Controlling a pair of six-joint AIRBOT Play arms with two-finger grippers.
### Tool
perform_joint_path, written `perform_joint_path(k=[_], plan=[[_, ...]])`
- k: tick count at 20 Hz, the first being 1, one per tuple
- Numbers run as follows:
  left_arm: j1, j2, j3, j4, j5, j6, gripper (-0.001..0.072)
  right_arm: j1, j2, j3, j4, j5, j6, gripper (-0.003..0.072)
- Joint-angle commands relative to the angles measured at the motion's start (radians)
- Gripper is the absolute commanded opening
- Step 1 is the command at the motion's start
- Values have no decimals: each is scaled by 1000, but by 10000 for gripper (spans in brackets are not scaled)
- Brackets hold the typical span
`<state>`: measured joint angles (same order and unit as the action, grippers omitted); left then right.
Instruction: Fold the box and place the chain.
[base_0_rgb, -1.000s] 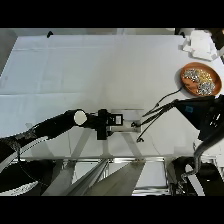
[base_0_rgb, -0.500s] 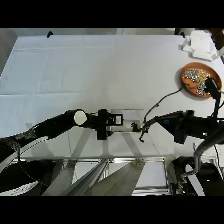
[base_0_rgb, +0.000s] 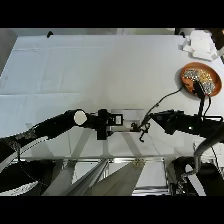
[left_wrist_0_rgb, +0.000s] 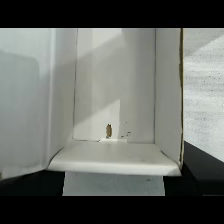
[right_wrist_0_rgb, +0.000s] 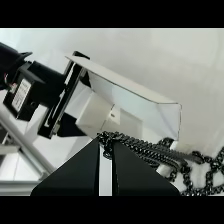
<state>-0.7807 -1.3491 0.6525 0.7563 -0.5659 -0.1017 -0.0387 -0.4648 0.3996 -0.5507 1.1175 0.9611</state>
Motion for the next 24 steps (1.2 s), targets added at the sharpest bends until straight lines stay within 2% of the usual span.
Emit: perform_joint_path(k=[1, 3, 9, 18, 21, 24], plan=[[0, 0, 0, 0, 0, 0, 348, 0, -107, -19, 125, -64, -101, 16], [0, 0, 0, 0, 0, 0, 348, 17, -196, -19, 173, -58, -161, 16], [0, 0, 0, 0, 0, 0, 348, 218, -424, -19, 153, -78, -211, 16], [0, 0, 0, 0, 0, 0, 348, 465, -447, -19, 133, -341, -199, 16], [0, 0, 0, 0, 0, 0, 348, 502, -448, -19, 49, -447, -135, 16], [0, 0, 0, 0, 0, 0, 348, 505, -515, -17, -2, -464, -98, 17]])
